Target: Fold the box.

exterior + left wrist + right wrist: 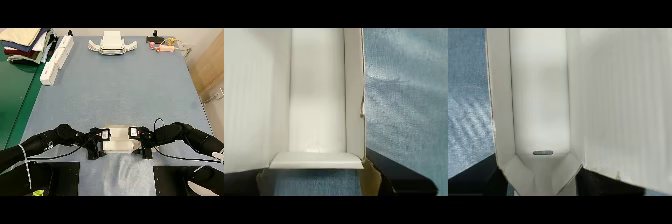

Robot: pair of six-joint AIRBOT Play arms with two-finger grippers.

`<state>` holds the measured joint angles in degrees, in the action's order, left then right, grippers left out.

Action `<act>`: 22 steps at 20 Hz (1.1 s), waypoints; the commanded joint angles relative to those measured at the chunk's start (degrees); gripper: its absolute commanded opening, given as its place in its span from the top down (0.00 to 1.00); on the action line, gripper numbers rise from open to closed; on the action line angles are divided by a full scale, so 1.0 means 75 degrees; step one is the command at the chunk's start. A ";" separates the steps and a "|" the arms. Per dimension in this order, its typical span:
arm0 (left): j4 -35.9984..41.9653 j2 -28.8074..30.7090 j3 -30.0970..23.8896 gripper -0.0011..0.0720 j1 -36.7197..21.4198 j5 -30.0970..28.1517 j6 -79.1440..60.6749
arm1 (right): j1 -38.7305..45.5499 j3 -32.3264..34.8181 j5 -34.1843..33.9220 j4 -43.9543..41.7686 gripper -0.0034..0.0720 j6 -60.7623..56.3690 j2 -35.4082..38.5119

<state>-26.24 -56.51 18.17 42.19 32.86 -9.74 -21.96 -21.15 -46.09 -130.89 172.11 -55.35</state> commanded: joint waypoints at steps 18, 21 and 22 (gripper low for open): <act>0.0230 -0.0117 -0.0017 0.36 -0.0003 -0.0044 -0.0102 | -0.0006 0.0003 0.0000 -0.0003 0.29 -0.0003 0.0003; 0.0221 -0.0117 -0.0017 0.41 -0.0003 -0.0038 -0.0099 | -0.0006 0.0003 0.0000 -0.0003 0.29 -0.0003 0.0003; 0.0221 -0.0117 -0.0017 0.40 -0.0003 -0.0038 -0.0099 | -0.0006 0.0003 0.0000 -0.0003 0.29 -0.0003 0.0003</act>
<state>-24.43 -57.36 18.04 42.17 32.51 -10.55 -21.96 -21.15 -46.11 -130.87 172.11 -55.35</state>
